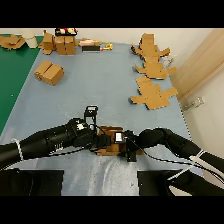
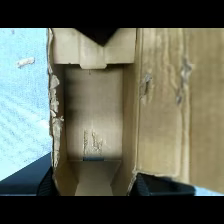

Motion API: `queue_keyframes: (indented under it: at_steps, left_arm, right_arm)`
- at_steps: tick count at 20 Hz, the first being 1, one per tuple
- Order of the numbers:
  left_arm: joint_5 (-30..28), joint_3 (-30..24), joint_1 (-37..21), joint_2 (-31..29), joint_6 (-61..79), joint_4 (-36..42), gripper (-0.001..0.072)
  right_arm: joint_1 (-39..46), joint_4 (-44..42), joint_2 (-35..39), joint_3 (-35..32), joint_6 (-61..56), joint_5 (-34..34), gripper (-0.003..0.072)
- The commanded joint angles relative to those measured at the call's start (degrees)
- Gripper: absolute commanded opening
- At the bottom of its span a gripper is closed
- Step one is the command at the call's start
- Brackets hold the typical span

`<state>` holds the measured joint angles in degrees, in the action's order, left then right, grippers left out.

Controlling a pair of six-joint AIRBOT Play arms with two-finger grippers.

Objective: Fold the box.

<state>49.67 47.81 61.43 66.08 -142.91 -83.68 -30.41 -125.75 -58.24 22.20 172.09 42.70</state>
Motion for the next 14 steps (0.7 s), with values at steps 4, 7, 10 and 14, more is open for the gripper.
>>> queue_keyframes:
  at_steps: [4,7,10,14]
  left_arm:
    - [0.2,-0.2,-1.5,0.4,7.5,6.1,0.0457]
    - [3.4,-0.2,-1.5,0.5,7.6,5.7,0.0457]
    - [3.9,-0.2,-1.5,0.5,7.8,5.4,0.0448]
    - [1.5,-0.2,-1.5,0.5,9.0,6.3,0.0368]
  right_arm:
    - [0.0,0.0,0.0,0.0,0.0,0.0,0.0439]
    - [0.0,0.0,0.0,0.0,0.0,0.0,0.0438]
    - [0.0,0.0,0.0,0.0,0.0,0.0,0.0438]
    - [0.0,0.0,0.0,0.0,0.0,0.0,0.0438]
